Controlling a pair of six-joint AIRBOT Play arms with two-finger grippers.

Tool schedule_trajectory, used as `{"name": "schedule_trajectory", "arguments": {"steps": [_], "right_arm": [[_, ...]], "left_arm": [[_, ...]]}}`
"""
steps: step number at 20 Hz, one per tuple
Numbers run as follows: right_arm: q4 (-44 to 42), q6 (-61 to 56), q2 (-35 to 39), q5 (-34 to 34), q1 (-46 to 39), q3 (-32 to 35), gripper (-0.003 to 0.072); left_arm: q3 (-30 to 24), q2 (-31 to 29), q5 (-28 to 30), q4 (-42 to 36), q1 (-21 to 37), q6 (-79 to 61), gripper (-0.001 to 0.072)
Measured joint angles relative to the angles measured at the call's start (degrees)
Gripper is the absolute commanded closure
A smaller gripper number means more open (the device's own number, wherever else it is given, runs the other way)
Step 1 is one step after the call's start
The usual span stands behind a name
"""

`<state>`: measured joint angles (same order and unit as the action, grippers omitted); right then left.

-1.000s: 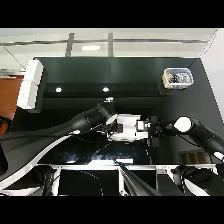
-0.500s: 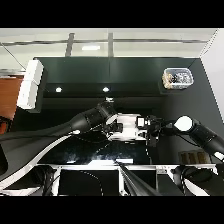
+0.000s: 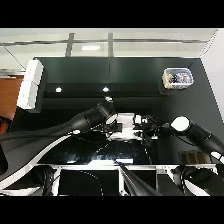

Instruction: Fold the box and place the chain.

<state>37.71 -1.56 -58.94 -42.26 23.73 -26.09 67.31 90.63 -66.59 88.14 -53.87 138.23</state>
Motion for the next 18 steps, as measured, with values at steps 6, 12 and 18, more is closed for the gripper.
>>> {"name": "schedule_trajectory", "arguments": {"steps": [6, 12, 18], "right_arm": [[-0.6, -0.2, -0.3, 1.8, 0.4, 0.0, 0.0447], [-0.9, -2.1, -0.3, 2.6, 0.4, 0.0, 0.04], [-0.9, -2.8, -0.3, 2.9, 0.3, 0.0, 0.0664]], "left_arm": [[0.0, 0.0, 0.1, 0.0, 0.0, 0.1, 0.0678], [0.0, 0.0, 0.2, -0.1, 0.0, 0.1, 0.0678], [0.0, 0.0, 0.2, -0.1, 0.0, 0.0, 0.0678]]}}
